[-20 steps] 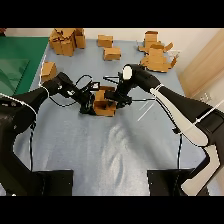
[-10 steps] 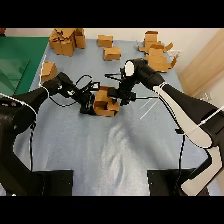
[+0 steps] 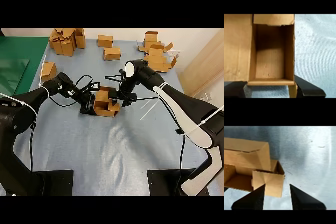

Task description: Fold the box.

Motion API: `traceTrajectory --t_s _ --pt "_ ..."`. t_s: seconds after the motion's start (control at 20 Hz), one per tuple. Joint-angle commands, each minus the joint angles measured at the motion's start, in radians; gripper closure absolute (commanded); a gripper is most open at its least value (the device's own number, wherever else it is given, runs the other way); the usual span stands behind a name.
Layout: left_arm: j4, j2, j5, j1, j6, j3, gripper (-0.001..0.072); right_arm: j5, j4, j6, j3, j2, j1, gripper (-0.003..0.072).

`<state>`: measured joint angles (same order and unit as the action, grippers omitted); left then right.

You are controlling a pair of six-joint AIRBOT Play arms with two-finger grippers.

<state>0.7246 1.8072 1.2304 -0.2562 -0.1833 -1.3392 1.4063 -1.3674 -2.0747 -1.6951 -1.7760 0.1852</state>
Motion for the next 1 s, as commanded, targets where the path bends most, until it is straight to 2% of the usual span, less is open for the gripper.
traceTrajectory --t_s 0.0,0.3,0.5,0.7,0.95 --pt "0.001 0.0 0.0 0.001 0.001 0.0 0.0421 -0.06 0.064 0.027 0.044 0.001 -0.004 0.0194" --pt "0.0 0.0 -0.001 0.002 0.0 0.0 0.0422 -0.124 0.145 0.053 0.076 0.001 -0.007 0.0194" --pt "0.0 0.0 -0.002 0.002 0.0 0.0 0.0421 -0.127 0.134 0.047 0.076 -0.002 -0.007 0.0194" --pt "0.0 0.0 -0.005 0.002 0.0 0.0 0.0421 -0.039 0.086 -0.026 0.076 -0.035 -0.001 0.0194" --pt "0.0 0.0 -0.008 0.002 0.0 0.0 0.0421 -0.116 0.09 -0.069 0.076 -0.039 0.008 0.0194"
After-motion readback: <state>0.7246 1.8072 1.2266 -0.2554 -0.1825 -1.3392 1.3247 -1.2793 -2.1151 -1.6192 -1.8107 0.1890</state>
